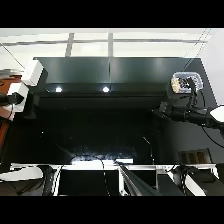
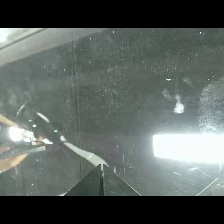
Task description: Fold the box and place the chain.
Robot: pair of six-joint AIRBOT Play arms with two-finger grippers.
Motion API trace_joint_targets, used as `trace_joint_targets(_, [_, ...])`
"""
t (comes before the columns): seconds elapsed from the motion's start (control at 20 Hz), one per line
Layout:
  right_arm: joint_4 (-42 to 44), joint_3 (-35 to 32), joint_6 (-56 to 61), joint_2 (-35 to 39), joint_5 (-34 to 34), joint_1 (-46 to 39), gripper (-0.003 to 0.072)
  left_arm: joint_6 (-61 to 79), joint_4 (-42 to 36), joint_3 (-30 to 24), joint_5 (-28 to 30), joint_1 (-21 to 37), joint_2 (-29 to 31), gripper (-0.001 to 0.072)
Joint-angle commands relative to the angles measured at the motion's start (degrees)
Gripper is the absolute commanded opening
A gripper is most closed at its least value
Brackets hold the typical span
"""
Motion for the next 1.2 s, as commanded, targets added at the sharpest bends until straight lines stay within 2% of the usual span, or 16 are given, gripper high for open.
trace_joint_targets(0.0, [-0.07, 0.04, 0.63, 0.02, -1.20, -0.02, 0.0023, -0.09, 0.07, 2.67, 2.47, -3.78, -3.48, 0.0182])
trace_joint_targets(0.05, [-0.04, 0.04, 0.87, 0.02, -1.20, -0.02, 0.0023, -0.11, 0.04, 3.13, 3.34, -4.33, -4.11, 0.0248])
trace_joint_targets(0.1, [-0.04, 0.04, 1.05, 0.02, -1.03, -0.02, 0.0023, -0.11, 0.04, 3.32, 4.28, -4.79, -4.59, 0.0445])
trace_joint_targets(0.15, [-0.02, 0.04, 1.05, 0.02, -0.92, -0.02, 0.0023, -0.11, 0.07, 3.37, 4.74, -5.05, -4.81, 0.0541])
trace_joint_targets(0.2, [-0.02, 0.04, 1.05, 0.02, -0.90, -0.02, 0.0023, -0.11, 0.07, 3.37, 4.74, -5.11, -4.83, 0.0594])
trace_joint_targets(0.25, [-0.07, 0.04, 1.05, 0.02, -0.94, -0.02, 0.0023, -0.17, 0.07, 3.37, 4.76, -5.11, -4.83, 0.0714])
trace_joint_targets(0.45, [0.04, 0.04, 1.03, 0.02, -1.27, -0.02, 0.0023, -0.20, 0.04, 3.56, 4.70, -5.09, -2.91, 0.0716])
trace_joint_targets(0.65, [1.38, 0.50, 1.01, 0.04, -3.85, -0.02, 0.0023, -0.94, 0.07, 3.56, 4.50, -4.20, 3.93, 0.0716])
trace_joint_targets(0.75, [1.11, 2.78, 0.33, 0.02, -5.49, -0.02, 0.0023, -2.29, -0.17, 3.54, 1.77, -2.56, 7.45, 0.0715])
trace_joint_targets(0.9, [-2.84, 8.00, -1.75, 0.02, -8.07, -0.02, 0.0023, -14.32, -2.34, 3.52, -1.62, -1.33, 11.89, 0.0715])
trace_joint_targets(1.05, [-10.80, 13.97, -1.70, -0.07, -10.49, -0.02, 0.0023, -14.49, -8.59, 3.54, -6.75, -4.66, 17.64, 0.0707])
trace_joint_targets(1.15, [-8.04, 17.07, -0.11, -1.31, -9.99, 0.44, 0.0023, -12.83, -7.76, 3.58, -10.16, -11.10, 21.42, 0.0691])
